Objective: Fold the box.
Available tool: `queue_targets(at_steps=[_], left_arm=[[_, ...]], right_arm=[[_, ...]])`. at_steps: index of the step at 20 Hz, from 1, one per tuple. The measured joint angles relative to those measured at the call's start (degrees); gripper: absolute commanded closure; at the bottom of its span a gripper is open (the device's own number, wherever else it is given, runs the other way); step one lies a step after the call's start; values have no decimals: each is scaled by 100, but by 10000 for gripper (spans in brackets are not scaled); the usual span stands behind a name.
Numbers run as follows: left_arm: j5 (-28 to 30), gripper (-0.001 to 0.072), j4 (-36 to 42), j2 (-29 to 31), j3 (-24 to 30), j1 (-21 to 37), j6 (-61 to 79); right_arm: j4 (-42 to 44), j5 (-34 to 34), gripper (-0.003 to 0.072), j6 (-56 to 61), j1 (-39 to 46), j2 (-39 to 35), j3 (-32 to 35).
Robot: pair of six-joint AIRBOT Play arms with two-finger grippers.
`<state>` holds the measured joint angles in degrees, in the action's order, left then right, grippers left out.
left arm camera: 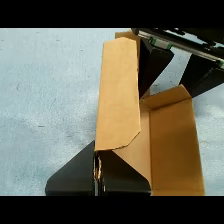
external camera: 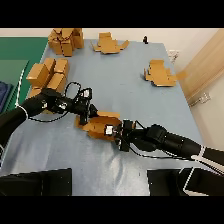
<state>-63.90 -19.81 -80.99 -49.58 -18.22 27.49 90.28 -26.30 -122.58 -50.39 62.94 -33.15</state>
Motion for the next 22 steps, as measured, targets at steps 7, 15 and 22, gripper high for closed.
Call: queue_targets(at_steps=[7,15,22], left_arm=[[107,691,-2,0,0,0,-26],[323,691,28,-2,0,0,-48],[326,691,28,-7,0,0,-55]], right_arm=[[0,-949,79,4,-2,-645,-74],[584,-1493,79,-85,-468,-846,-59],[-566,-636,89,798,-778,-105,-83]])
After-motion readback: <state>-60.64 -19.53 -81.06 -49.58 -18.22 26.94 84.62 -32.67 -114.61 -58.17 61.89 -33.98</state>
